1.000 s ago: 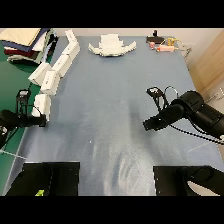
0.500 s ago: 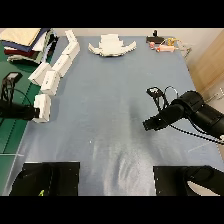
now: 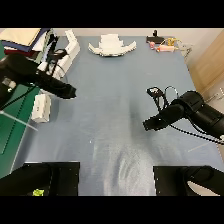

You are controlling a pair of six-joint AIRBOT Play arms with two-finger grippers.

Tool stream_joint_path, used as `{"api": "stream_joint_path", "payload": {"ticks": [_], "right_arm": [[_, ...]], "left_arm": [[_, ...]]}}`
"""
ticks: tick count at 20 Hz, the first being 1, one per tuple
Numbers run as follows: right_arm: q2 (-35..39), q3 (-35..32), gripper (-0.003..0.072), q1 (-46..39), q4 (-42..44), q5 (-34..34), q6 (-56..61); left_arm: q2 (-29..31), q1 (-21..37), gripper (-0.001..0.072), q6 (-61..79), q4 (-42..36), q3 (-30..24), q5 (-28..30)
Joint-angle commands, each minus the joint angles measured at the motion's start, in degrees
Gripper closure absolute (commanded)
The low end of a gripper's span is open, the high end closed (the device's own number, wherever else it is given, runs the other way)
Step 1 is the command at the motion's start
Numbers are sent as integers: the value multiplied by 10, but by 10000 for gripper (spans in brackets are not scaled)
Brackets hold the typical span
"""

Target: Fold the box.

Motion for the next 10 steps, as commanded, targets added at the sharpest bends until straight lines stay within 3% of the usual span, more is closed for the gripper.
{"api": "stream_joint_path", "payload": {"ticks": [1,10], "right_arm": [[0,0,681,0,0,0,0],[0,0,681,0,0,0,0]], "left_arm": [[-65,-62,695,-11,-21,22,21],[-80,-83,696,-11,-23,22,11]]}}
